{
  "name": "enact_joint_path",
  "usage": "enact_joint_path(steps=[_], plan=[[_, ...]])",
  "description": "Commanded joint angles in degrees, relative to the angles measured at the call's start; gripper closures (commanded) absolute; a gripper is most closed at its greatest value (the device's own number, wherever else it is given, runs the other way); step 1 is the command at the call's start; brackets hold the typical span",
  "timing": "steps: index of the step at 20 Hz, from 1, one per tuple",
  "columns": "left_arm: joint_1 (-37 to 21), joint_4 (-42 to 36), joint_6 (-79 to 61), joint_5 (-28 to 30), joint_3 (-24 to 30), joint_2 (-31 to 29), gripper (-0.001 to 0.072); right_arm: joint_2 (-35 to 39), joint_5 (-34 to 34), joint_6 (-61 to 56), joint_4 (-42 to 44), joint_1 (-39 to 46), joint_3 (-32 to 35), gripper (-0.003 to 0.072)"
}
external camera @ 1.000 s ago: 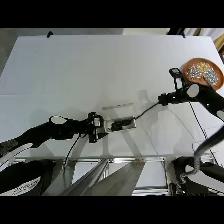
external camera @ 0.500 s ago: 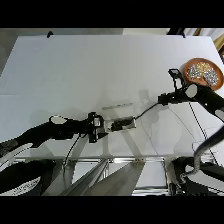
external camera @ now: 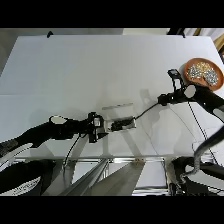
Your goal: Fold the box and place the chain.
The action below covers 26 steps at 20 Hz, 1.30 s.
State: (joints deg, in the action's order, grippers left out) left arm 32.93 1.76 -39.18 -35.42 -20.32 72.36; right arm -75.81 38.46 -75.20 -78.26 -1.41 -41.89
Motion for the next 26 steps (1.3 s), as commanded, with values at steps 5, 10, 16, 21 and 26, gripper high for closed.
enact_joint_path(steps=[5, 10, 16, 21, 26], plan=[[0.0, 0.0, 0.0, 0.0, 0.0, 0.0, 0.0572, -0.6, 1.0, 0.0, 0.1, 0.0, 0.0, 0.0667], [0.0, 0.0, 0.0, 0.0, 0.0, 0.0, 0.0572, 0.3, 2.0, 3.3, 0.0, -2.2, 0.0, 0.0666], [0.0, 0.0, 0.0, 0.0, 0.0, 0.0, 0.0572, 11.2, 4.3, 6.7, 0.0, -6.7, 0.0, 0.0667], [0.0, 0.0, 0.0, 0.0, 0.0, 0.0, 0.0572, 25.3, 9.0, 7.3, 0.6, -10.8, 0.0, 0.0666], [0.0, 0.0, 0.0, 0.0, 0.0, 0.0, 0.0572, 37.9, 10.7, 11.5, 9.5, -14.2, 0.0, 0.0666]])
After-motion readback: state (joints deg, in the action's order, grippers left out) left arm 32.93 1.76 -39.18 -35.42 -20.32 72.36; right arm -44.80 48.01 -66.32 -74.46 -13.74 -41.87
